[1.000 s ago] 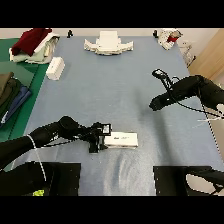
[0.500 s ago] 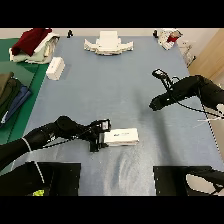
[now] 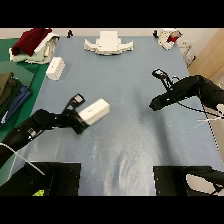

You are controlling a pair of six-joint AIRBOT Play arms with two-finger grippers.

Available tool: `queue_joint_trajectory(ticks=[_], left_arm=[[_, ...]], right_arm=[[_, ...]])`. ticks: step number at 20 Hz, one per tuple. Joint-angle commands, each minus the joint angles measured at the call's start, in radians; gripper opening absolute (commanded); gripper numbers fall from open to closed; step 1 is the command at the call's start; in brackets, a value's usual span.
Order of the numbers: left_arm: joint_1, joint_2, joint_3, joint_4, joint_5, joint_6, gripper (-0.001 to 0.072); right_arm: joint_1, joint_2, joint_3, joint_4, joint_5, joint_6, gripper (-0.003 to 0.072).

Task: Fold the box.

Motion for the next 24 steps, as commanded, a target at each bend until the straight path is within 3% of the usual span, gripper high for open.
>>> queue_joint_trajectory(ticks=[1, 4, 8, 17, 24], left_arm=[[0.280, 0.012, 0.011, 0.114, 0.080, -0.145, 0.0464], [0.446, -0.037, 0.061, 0.114, 0.160, -0.145, 0.0464], [0.536, -0.220, 0.211, 0.114, 0.181, -0.145, 0.0464], [0.496, -0.688, 0.634, 0.060, 0.174, -0.145, 0.0464], [0.476, -0.938, 0.966, 0.061, 0.094, -0.243, 0.0464]], right_arm=[[-0.001, 0.000, 0.001, 0.000, 0.000, 0.000, 0.0004], [-0.001, 0.000, 0.001, 0.000, 0.000, 0.000, 0.0005], [-0.001, 0.000, 0.001, 0.000, 0.000, 0.000, 0.0004], [-0.001, 0.000, 0.001, 0.000, 0.000, 0.000, 0.0004], [-0.001, 0.000, 0.001, 0.000, 0.000, 0.000, 0.0004]])
